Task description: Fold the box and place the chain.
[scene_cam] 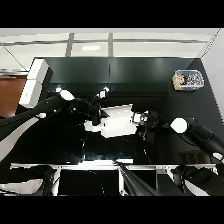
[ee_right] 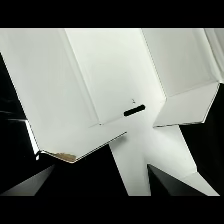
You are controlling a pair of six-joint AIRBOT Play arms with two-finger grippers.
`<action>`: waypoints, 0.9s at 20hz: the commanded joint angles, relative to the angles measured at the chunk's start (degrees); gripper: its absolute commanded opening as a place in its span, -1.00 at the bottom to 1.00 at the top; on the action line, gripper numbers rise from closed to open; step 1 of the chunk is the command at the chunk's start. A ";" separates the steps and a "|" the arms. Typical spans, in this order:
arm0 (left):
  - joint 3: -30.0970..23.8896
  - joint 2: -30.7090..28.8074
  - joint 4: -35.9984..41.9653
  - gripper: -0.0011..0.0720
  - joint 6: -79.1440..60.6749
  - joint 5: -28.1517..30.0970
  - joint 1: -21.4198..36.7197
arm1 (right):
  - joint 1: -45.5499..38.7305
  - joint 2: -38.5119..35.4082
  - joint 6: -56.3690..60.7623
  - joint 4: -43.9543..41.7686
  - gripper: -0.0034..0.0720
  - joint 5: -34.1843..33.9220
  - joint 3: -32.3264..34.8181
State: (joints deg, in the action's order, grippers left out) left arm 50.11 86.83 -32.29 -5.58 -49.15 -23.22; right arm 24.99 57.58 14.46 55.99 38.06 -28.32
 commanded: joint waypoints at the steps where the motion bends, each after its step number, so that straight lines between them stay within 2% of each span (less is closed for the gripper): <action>1: -0.07 0.00 -0.24 -0.89 -0.04 0.24 0.00 | 0.96 0.90 -0.59 -0.09 0.76 0.02 0.02; 4: -0.04 0.00 -0.26 -0.89 -0.74 -0.24 0.00 | 0.96 1.46 -4.39 -2.60 0.76 1.90 0.00; 7: -0.04 0.00 -0.28 -0.89 -3.43 -3.37 0.00 | 0.96 1.55 -8.41 -8.72 0.76 1.51 -0.24; 13: -0.04 0.00 -0.31 -0.89 -3.41 -3.63 0.00 | 0.96 1.55 -12.68 -15.80 0.76 -2.43 -0.42; 18: -0.04 0.00 -0.28 -0.89 -3.43 -3.61 0.00 | 0.70 1.57 -16.35 -15.91 0.76 -2.34 -2.32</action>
State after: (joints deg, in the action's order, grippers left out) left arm 50.02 86.87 -32.80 -8.88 -52.53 -23.20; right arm 25.85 59.11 0.36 41.23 36.14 -29.67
